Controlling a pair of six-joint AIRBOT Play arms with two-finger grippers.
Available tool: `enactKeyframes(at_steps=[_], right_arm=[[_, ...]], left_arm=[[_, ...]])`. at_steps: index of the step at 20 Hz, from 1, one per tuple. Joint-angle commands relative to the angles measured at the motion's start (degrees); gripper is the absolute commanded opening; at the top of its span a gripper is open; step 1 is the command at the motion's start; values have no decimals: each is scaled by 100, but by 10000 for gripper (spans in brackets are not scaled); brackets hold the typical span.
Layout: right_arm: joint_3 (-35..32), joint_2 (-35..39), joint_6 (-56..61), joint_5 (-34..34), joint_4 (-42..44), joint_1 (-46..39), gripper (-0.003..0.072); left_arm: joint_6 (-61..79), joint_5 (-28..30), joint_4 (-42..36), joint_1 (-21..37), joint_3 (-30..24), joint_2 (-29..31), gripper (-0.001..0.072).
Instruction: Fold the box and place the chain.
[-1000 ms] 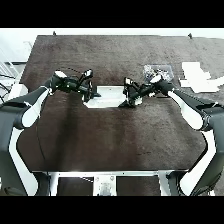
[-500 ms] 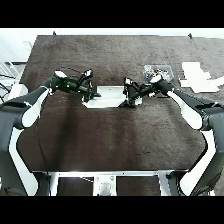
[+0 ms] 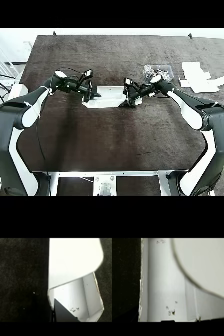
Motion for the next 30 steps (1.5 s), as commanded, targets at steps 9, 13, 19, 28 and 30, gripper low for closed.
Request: enactKeyframes(at_steps=[9,13,19,28,30], right_arm=[[0,-4,-4,17,-2,2,503],[0,-4,-7,17,-2,2,503],[0,-4,-7,17,-2,2,503],[0,-4,-4,15,-2,2,503],[0,-4,-4,17,-2,2,503]], left_arm=[[0,-11,0,-2,4,-2,19],[0,-24,0,-2,4,-2,19],[-4,-42,2,-2,37,37,431],[-782,-800,35,455,605,50,431],[-1137,-1130,22,627,841,50,430]])
